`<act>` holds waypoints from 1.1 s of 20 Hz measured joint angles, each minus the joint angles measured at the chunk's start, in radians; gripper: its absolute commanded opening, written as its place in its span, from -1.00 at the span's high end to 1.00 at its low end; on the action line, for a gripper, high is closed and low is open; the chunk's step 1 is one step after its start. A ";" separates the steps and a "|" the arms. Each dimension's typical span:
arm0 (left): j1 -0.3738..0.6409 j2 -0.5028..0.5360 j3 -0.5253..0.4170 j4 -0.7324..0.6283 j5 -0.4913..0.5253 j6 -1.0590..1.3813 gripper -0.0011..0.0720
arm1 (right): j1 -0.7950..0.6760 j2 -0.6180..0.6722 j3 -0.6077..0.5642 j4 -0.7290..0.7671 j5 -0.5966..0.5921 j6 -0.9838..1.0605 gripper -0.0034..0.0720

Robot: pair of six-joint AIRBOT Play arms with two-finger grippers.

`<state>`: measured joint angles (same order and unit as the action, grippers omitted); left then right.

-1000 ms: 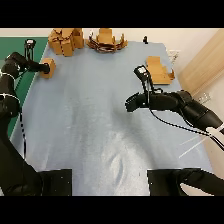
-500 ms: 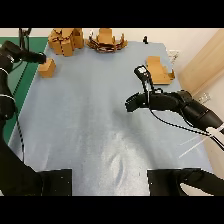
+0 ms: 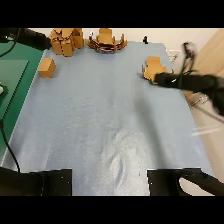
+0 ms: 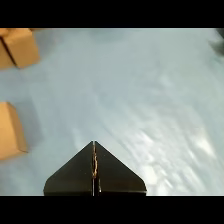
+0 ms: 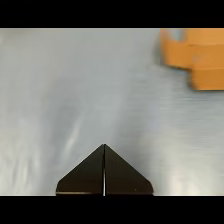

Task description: Fold the box.

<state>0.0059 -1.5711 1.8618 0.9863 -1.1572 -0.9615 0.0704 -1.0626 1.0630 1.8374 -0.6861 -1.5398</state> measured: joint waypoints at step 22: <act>-0.199 0.243 -0.459 -0.045 0.057 -0.129 0.94 | -0.337 -0.863 0.931 -0.135 -0.219 -0.305 0.89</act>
<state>-0.1928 -1.3281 1.4029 0.9417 -1.1004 -1.0901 -0.2668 -1.9251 1.9942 1.7027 -0.9054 -1.8446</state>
